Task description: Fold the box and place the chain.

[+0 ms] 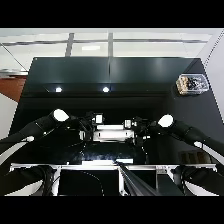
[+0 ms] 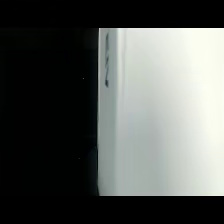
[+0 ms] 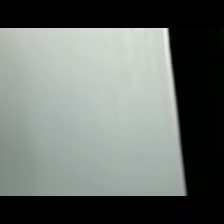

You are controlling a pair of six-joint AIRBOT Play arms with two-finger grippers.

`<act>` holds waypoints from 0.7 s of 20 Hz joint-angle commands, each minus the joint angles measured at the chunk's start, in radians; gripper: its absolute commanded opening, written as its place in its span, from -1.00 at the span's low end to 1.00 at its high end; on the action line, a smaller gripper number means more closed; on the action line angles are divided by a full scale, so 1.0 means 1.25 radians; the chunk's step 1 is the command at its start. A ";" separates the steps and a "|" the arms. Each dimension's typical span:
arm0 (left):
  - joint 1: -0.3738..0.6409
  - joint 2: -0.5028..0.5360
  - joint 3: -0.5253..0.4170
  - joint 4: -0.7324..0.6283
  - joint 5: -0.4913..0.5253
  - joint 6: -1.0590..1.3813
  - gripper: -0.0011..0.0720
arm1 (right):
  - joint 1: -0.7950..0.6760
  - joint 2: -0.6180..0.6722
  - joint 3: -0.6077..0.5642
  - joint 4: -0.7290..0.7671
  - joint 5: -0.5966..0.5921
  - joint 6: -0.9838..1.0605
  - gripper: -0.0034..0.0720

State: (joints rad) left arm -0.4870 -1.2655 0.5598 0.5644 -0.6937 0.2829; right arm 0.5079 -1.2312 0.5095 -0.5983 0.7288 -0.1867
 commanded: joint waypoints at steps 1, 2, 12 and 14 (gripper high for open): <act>-0.001 -0.001 0.000 0.000 -0.002 0.000 -0.89 | 0.001 0.000 -0.001 -0.003 0.000 0.002 0.52; 0.000 -0.001 0.000 0.000 -0.002 -0.002 -0.89 | 0.001 0.000 -0.001 -0.003 0.000 0.002 0.52; 0.069 0.187 0.000 0.127 -0.039 -0.237 0.60 | 0.001 0.000 -0.001 -0.003 0.000 0.002 0.52; 0.092 0.258 0.000 0.190 -0.106 -0.370 0.60 | 0.001 0.000 -0.001 -0.003 0.000 0.002 0.52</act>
State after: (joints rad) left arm -0.4076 -1.0451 0.5594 0.6941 -0.7460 0.0296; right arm 0.5079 -1.2308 0.5095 -0.6025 0.7288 -0.1841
